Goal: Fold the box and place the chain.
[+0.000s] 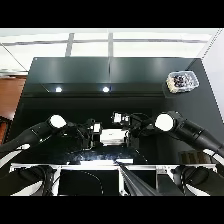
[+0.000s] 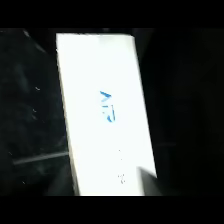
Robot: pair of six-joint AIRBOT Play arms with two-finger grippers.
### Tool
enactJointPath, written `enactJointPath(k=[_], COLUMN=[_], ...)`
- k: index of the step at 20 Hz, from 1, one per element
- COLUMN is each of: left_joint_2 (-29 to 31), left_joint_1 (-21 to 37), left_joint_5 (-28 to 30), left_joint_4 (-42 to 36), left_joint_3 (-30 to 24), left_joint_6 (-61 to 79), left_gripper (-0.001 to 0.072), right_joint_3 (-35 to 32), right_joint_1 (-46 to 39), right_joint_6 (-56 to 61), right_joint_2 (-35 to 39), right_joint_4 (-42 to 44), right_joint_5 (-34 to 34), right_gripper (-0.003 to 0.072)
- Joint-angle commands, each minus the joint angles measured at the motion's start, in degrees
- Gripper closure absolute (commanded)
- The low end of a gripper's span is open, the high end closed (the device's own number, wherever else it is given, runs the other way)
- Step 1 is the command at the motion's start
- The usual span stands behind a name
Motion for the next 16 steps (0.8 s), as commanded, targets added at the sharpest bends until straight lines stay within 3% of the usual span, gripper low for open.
enactJointPath(k=[1, 5, 6, 7, 14, 15, 16], left_joint_2=[0.0, 0.0, 0.0, 0.0, 0.0, 0.0, 0.0], left_joint_1=[0.0, 0.0, 0.0, 0.0, 0.0, 0.0, 0.0], left_joint_5=[0.0, 0.0, 0.0, 0.0, 0.0, 0.0, 0.0], left_joint_4=[0.0, 0.0, 0.0, 0.0, 0.0, 0.0, 0.0], left_joint_3=[0.0, 0.0, 0.0, 0.0, 0.0, 0.0, 0.0], left_joint_6=[0.0, 0.0, 0.0, 0.0, 0.0, 0.0, 0.0], left_gripper=[0.0244, 0.0243, 0.0243, 0.0244, 0.0244, 0.0244, 0.0243], right_joint_3=[0.0, 0.1, 0.1, 0.1, 0.1, 0.0, 0.0], right_joint_1=[0.0, -0.9, -1.0, -1.0, -0.8, -0.8, -0.8], right_joint_6=[1.6, 7.6, 8.2, 8.2, 8.1, 8.1, 8.1], right_joint_2=[0.0, 1.6, 2.1, 2.3, 2.3, 2.3, 2.2], right_joint_4=[0.3, -0.9, -1.0, -1.0, -1.0, -0.9, -0.9], right_joint_5=[-0.9, 0.3, 1.2, 1.7, -0.9, -0.7, -0.7], right_gripper=[0.0085, 0.0086, 0.011, 0.0214, 0.0228, 0.04, 0.0416])
